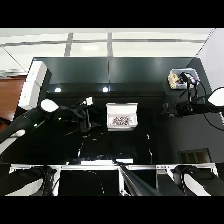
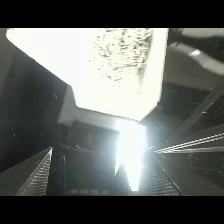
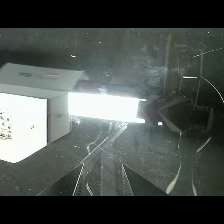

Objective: Fold the box and place the chain.

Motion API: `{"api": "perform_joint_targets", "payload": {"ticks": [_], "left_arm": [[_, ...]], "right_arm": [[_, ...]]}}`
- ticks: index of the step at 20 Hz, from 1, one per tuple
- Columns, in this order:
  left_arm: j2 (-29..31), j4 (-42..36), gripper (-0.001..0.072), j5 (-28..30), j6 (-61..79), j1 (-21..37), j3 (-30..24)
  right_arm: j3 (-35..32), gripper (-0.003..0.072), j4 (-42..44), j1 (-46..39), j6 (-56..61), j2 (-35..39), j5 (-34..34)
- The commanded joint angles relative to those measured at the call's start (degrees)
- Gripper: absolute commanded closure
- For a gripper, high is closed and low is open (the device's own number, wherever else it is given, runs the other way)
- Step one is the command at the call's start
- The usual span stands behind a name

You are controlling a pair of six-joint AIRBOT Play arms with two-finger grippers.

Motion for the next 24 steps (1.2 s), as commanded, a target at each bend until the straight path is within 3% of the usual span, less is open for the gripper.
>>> {"api": "perform_joint_targets", "payload": {"ticks": [1, 18, 24], "left_arm": [[-6.27, -2.62, -0.0011, -0.98, 5.07, -1.70, 4.24], [-9.05, -2.34, -0.0010, -1.09, 4.83, -5.40, 4.39], [-9.31, -2.49, -0.0007, 3.34, 4.33, -7.61, 4.42]], "right_arm": [[-0.02, 0.0400, 0.02, 0.07, 0.15, 0.02, -0.09], [-0.02, 0.0400, 0.28, 0.07, 0.15, 0.02, -2.21], [-0.02, 0.0400, 0.72, 0.07, 0.15, 0.02, -2.25]]}}
